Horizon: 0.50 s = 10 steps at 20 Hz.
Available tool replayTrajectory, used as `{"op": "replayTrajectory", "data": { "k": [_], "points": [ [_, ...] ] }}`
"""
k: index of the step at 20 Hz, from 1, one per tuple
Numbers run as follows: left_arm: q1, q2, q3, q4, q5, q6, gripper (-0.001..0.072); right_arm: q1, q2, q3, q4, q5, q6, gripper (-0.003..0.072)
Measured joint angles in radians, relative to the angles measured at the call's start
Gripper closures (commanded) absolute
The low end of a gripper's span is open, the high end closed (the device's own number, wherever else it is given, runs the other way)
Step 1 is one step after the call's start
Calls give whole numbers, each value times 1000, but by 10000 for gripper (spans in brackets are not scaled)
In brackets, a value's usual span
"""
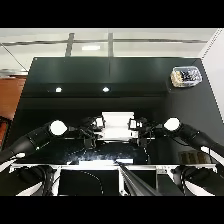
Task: Fold the box and place the chain.
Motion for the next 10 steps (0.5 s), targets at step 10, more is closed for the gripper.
{"op": "replayTrajectory", "data": {
  "k": [10],
  "points": [
    [-7,-40,0,-145,13,35,436,0,0,0,-1,0,-1,230]
  ]
}}
